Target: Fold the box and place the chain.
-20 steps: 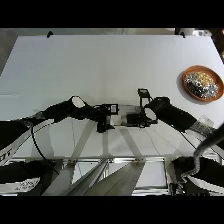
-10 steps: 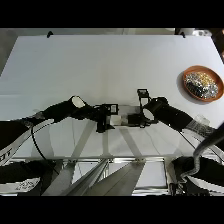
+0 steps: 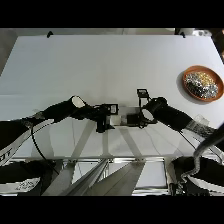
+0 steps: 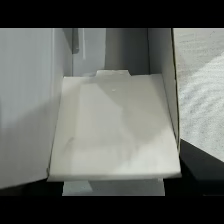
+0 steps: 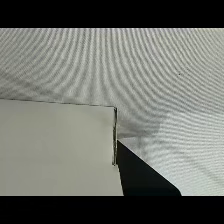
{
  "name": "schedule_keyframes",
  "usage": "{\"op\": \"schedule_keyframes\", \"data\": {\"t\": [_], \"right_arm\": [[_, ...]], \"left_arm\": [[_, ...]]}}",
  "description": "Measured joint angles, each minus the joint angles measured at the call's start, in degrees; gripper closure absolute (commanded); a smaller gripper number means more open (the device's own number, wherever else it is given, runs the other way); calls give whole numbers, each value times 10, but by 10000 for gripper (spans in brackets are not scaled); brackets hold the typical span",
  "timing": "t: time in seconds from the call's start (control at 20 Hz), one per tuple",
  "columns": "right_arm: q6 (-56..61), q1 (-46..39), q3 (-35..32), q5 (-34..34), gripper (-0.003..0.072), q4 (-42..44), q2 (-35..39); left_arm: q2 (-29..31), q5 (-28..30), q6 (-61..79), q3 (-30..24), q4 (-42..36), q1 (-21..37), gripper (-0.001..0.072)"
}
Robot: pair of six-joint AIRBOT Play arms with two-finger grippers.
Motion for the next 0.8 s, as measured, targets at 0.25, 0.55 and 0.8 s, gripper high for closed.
{"op": "schedule_keyframes", "data": {"t": [0.25, 0.55, 0.8], "right_arm": [[-6, 0, -1, -3, 268, -4, 5], [-36, 1, 0, -1, 259, -5, 64], [-61, 0, 0, 66, 175, -43, 127]], "left_arm": [[0, -1, 0, 0, 2, 0, 322], [0, 0, -1, 0, 0, 0, 322], [0, 0, 0, 0, 0, 0, 322]]}}
